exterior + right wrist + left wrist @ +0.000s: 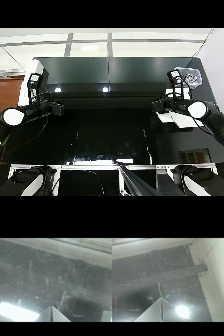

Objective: Fold the box and place the chain.

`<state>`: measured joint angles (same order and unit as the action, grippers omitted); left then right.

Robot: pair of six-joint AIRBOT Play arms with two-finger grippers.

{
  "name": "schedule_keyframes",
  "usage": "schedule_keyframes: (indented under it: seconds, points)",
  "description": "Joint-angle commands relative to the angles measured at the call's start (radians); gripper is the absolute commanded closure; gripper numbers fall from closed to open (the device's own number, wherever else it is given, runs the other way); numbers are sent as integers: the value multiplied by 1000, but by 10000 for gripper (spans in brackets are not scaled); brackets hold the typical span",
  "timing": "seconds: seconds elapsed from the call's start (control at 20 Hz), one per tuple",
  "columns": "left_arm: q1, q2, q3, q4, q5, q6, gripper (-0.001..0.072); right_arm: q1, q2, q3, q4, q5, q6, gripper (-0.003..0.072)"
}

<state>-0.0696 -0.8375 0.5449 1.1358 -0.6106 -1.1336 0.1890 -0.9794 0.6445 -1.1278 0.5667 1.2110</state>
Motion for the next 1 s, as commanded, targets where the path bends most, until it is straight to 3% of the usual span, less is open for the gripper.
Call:
schedule_keyframes:
  seconds: [0.0, 0.5, 0.75, 0.95]
  points:
    - [-1, 1, 0, 0, 0, 0, 679, 0, 0, 0, 0, 0, 0, 671]
    - [-1, 1, 0, 0, 0, 0, 679, 0, 0, 0, 0, 0, 0, 672]
    - [1, 1, 0, 0, 60, 0, 679, 0, 0, 0, 17, -4, 1, 672]
    - [0, 0, 0, -37, 61, 0, 679, 0, -3, 0, 233, -46, 0, 671]
